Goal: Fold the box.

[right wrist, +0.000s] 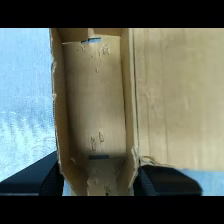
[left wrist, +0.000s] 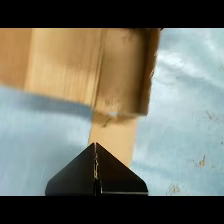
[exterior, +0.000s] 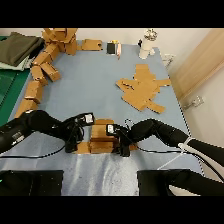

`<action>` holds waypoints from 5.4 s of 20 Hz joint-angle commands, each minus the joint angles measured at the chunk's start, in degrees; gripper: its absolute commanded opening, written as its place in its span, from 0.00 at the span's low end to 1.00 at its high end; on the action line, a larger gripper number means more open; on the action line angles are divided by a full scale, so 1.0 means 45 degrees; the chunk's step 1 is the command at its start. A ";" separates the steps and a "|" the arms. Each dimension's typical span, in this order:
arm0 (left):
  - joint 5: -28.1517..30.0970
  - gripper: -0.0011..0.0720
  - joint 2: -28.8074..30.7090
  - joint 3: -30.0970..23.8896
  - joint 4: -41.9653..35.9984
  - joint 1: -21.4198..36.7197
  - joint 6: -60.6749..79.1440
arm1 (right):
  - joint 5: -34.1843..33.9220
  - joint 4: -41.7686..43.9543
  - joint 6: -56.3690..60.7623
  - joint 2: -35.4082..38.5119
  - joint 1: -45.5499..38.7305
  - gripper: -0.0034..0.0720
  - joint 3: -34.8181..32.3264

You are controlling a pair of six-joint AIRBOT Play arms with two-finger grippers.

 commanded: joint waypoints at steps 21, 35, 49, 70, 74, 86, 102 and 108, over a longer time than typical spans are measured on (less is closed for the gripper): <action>0.0607 0.03 0.1462 -0.4503 -0.5066 0.3876 -0.9972 | 0.0000 0.0000 -0.0010 -0.0010 0.0005 0.67 0.0010; 0.0903 0.03 0.1991 -0.4643 -0.7941 0.2739 -0.8160 | 0.0000 0.0000 -0.0010 -0.0010 0.0005 0.67 0.0010; 0.2642 0.02 0.0724 -0.1161 0.3531 -0.3016 -2.0181 | 0.0000 -0.0005 -0.0010 -0.0010 0.0005 0.67 0.0010; 0.1802 0.63 -0.0112 0.0699 0.3109 -0.3823 -2.0337 | 0.0000 0.0000 -0.0010 -0.0010 0.0005 0.67 0.0010; 0.0928 0.63 -0.0675 0.0748 0.2696 -0.3827 -2.0351 | 0.0000 -0.0005 -0.0010 -0.0010 0.0005 0.67 0.0010; 0.0262 0.69 -0.3487 0.2399 0.3079 -0.4454 -2.1133 | 0.0005 0.0000 -0.0010 -0.0010 -0.0010 0.67 0.0010; -0.0772 0.69 -0.5576 0.3871 0.5357 -0.5877 -2.3683 | 0.0000 -0.0005 -0.0010 -0.0010 -0.0010 0.67 0.0010; -0.0860 0.03 -0.5576 0.3871 0.5348 -0.5887 -2.3717 | 0.0000 0.0000 -0.0010 -0.0010 -0.0010 0.67 0.0010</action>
